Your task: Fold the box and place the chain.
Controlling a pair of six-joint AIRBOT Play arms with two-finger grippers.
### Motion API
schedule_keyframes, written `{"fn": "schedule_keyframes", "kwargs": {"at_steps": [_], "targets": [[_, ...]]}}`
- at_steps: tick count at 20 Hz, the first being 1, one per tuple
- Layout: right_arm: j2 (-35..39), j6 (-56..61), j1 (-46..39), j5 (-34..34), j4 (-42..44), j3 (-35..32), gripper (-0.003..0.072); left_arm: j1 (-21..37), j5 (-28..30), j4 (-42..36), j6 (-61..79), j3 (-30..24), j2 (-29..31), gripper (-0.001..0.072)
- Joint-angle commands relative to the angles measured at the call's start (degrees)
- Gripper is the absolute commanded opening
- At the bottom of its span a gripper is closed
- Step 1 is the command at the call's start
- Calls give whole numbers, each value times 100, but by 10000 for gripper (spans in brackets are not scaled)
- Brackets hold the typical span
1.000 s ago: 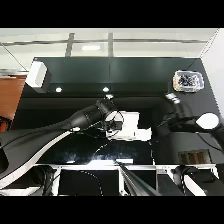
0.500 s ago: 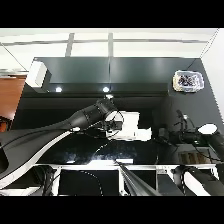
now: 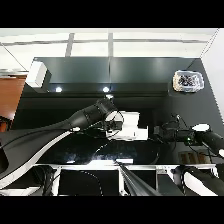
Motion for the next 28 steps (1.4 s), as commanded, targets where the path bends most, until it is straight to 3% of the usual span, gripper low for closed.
{"fn": "schedule_keyframes", "kwargs": {"at_steps": [1, 4, 5, 6, 7, 18, 19, 21, 28], "targets": [[-46, -601, 11, 507, 586, 55, 8, -2, -4, 0, 2, 2, 2, 21], [-46, -800, 11, 970, 651, 337, 13, -2, -7, 0, 2, 2, 2, 21], [-46, -796, 13, 1045, 638, 437, 182, -2, -7, 0, 2, 2, 2, 21], [-46, -793, 13, 1123, 640, 501, 474, -2, -7, 0, 2, 2, 2, 21], [-46, -796, 24, 1180, 645, 544, 578, -2, -7, 0, 2, 2, 2, 21], [-46, -321, 1390, 514, 632, 1169, 558, -2, -7, 2, 2, 2, 2, 21], [-46, -4, 1493, 417, 442, 1250, 557, -2, -7, 2, 2, 2, 2, 21], [-46, 518, 1716, 181, -63, 1384, 433, -2, -7, 2, 2, 2, 2, 21], [-46, 2264, 2767, -535, -1578, 1930, 432, -2, -9, 2, 2, 2, 2, 21]]}}
